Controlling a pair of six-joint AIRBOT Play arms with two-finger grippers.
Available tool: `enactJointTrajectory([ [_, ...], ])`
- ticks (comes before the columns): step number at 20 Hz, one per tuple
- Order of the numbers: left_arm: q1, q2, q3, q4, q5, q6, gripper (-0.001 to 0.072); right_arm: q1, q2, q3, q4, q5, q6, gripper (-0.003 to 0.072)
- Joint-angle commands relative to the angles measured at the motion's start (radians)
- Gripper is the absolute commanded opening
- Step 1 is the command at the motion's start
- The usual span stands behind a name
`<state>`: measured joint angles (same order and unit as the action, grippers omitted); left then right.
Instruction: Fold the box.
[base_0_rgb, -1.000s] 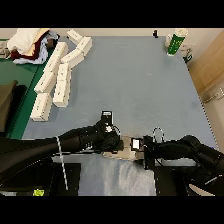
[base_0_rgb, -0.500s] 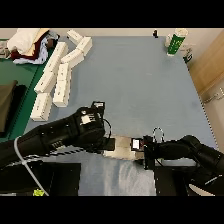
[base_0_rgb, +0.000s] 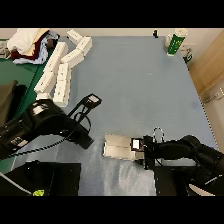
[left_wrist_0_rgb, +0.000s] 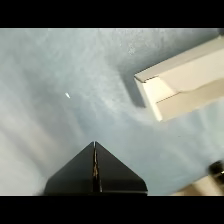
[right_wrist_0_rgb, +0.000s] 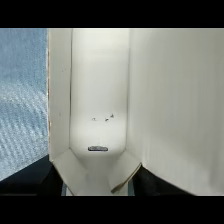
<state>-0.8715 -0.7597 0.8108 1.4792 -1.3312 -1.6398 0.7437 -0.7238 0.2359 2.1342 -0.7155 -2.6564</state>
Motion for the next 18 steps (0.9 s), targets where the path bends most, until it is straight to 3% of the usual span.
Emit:
enactJointTrajectory([
  [1,0.237,0.156,-0.192,-0.192,0.206,0.742,0.0611,0.000,0.000,0.000,0.000,0.000,0.000,0.0568],
  [2,0.296,0.163,-0.240,-0.256,0.267,0.793,0.0718,0.000,0.000,0.000,0.000,0.000,0.000,0.0567],
  [5,0.398,0.129,-0.354,-0.428,0.372,1.100,0.0717,0.000,0.000,0.000,0.000,0.000,0.000,0.0568],
  [7,0.405,0.081,-0.417,-0.614,0.445,1.363,0.0718,0.000,0.000,0.000,0.000,0.000,0.000,0.0568],
  [10,0.403,-0.020,-0.468,-0.859,0.454,1.761,0.0718,0.000,0.000,0.000,0.000,0.000,0.000,0.0568],
  [18,0.323,-0.203,-0.487,-0.995,0.560,2.033,0.0720,0.000,0.000,0.000,0.000,0.000,0.000,0.0568],
])
